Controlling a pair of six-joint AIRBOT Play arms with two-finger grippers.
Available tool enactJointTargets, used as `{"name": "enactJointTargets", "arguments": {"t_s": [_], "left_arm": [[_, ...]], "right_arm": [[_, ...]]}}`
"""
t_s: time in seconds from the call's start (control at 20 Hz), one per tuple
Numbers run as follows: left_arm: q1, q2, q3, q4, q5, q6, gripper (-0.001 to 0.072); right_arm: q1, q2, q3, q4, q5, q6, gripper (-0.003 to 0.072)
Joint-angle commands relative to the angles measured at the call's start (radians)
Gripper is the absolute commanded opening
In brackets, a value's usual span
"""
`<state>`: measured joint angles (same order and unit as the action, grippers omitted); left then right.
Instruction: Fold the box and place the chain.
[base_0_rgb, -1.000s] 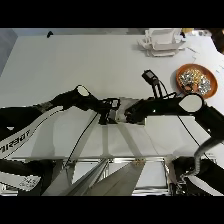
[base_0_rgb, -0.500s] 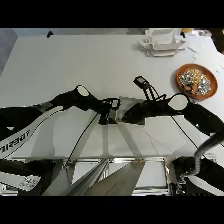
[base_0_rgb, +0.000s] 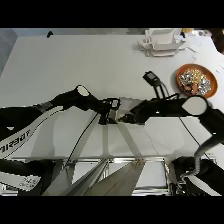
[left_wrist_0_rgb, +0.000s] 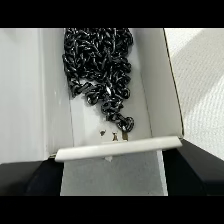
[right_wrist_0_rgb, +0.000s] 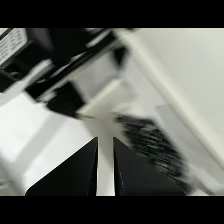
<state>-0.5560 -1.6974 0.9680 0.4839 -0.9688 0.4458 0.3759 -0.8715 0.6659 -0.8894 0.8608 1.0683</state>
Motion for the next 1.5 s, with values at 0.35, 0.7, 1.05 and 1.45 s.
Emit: {"name": "enactJointTargets", "arguments": {"t_s": [0.35, 0.7, 1.05, 1.45], "left_arm": [[0.001, 0.0, 0.001, 0.0, 0.0, 0.0, 0.001], [0.001, 0.0, 0.001, 0.0, 0.0, 0.0, 0.001], [0.001, 0.0, 0.001, 0.0, 0.0, 0.0, 0.001], [0.001, 0.0, 0.001, 0.0, 0.0, 0.0, 0.001]], "right_arm": [[-0.303, 0.055, -0.006, -0.513, 0.017, 0.435, 0.0223], [-0.302, -0.223, -0.008, -0.529, -0.074, 0.434, 0.0419], [-0.302, -0.323, -0.008, -0.605, -0.118, 0.486, 0.0399], [-0.302, -0.341, -0.009, -0.625, -0.147, 0.504, 0.0318]]}}
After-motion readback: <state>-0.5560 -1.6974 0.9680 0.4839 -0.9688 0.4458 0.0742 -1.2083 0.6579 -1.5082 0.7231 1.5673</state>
